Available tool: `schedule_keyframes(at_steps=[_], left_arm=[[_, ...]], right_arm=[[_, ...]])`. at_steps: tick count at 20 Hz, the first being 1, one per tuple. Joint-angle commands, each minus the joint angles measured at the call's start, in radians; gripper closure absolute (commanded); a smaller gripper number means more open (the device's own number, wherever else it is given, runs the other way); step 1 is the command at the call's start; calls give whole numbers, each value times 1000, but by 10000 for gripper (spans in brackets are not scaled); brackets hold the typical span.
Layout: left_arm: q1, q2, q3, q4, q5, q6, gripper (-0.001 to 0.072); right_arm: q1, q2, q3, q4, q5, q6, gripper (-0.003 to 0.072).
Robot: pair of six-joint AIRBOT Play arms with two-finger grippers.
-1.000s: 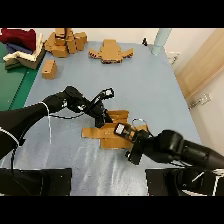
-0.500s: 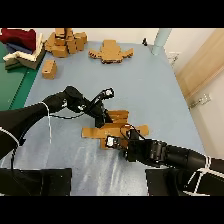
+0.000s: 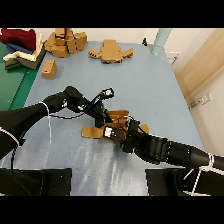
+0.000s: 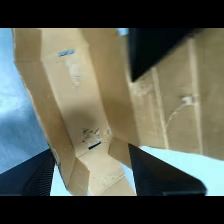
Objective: Fold the box.
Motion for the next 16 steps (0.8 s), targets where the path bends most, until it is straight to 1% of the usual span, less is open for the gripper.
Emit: schedule_keyframes(at_steps=[1,8,9,12,13,14,16], left_arm=[[0,0,1,0,0,0,698],[0,0,1,0,0,0,698],[0,0,1,0,0,0,698],[0,0,1,0,0,0,699],[0,0,1,0,1,0,698],[0,0,1,0,0,0,698],[-1,0,1,0,0,0,698]], right_arm=[[1,2,9,-2,-1,26,15],[0,2,9,-2,-5,25,9],[0,2,9,-2,-8,25,-34],[-42,19,9,10,-3,21,-34],[-75,28,9,47,15,3,-34],[-117,41,6,132,42,-97,-34],[-220,60,3,357,68,-394,-34]])
